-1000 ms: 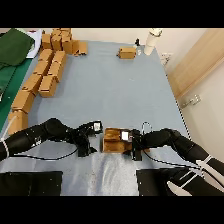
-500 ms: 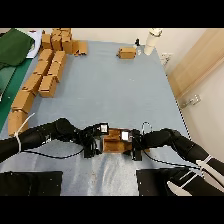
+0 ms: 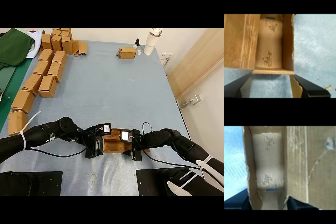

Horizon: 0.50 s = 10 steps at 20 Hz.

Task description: Fold the box.

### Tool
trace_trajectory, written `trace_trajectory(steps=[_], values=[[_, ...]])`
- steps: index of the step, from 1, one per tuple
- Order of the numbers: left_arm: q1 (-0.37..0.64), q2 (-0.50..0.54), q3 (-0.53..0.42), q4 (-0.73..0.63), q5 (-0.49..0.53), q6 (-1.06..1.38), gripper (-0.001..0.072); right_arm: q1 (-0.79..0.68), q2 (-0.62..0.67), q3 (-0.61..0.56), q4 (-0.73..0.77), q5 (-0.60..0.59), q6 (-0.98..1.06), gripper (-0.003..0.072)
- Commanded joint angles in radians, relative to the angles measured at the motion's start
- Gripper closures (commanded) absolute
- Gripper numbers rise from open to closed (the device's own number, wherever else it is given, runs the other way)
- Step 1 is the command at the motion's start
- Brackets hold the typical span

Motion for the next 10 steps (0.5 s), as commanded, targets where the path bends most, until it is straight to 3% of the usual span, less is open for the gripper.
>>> trace_trajectory(steps=[1, 10], values=[[-0.016, -0.007, 0.005, -0.002, 0.011, 0.002, 0.0008, 0.001, 0.0, 0.0, 0.0, 0.0, 0.0, 0.019], [-0.045, -0.036, 0.024, -0.003, 0.02, 0.022, 0.0009, 0.001, 0.0, 0.0, 0.0, 0.0, 0.0, 0.0191]])
